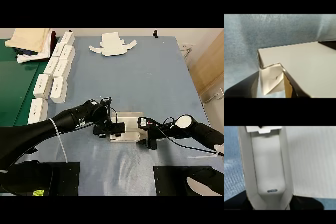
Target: Fold the box.
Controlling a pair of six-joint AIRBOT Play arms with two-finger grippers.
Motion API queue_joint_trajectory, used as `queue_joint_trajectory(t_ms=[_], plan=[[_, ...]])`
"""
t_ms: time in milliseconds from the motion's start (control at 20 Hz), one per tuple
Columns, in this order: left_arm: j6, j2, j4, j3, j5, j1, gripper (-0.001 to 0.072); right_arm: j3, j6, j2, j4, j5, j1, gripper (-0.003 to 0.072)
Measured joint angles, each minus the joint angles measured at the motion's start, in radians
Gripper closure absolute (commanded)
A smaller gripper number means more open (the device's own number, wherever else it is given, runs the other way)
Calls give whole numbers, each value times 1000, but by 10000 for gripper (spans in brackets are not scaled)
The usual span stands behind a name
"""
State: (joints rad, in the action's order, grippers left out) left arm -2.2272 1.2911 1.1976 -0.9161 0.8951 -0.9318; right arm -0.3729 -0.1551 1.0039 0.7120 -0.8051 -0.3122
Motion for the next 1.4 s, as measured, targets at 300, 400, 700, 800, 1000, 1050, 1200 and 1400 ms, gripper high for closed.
queue_joint_trajectory(t_ms=[300,400,700,800,1000,1050,1200,1400], plan=[[0,14,-29,0,31,8,300,0,0,0,-1,0,0,139],[0,22,-27,0,34,9,308,0,0,0,-2,0,0,139],[-27,30,5,-3,39,9,429,0,0,0,-2,-1,0,139],[-40,30,27,-10,42,9,451,0,0,0,-2,-1,0,139],[-66,37,68,-33,58,9,484,0,0,0,-2,0,0,139],[-69,44,76,-40,65,6,484,0,0,0,-2,0,0,139],[-80,70,116,-71,93,-12,484,0,0,0,-2,-1,0,139],[-126,102,188,-111,135,-37,484,0,0,0,-2,-1,0,139]])
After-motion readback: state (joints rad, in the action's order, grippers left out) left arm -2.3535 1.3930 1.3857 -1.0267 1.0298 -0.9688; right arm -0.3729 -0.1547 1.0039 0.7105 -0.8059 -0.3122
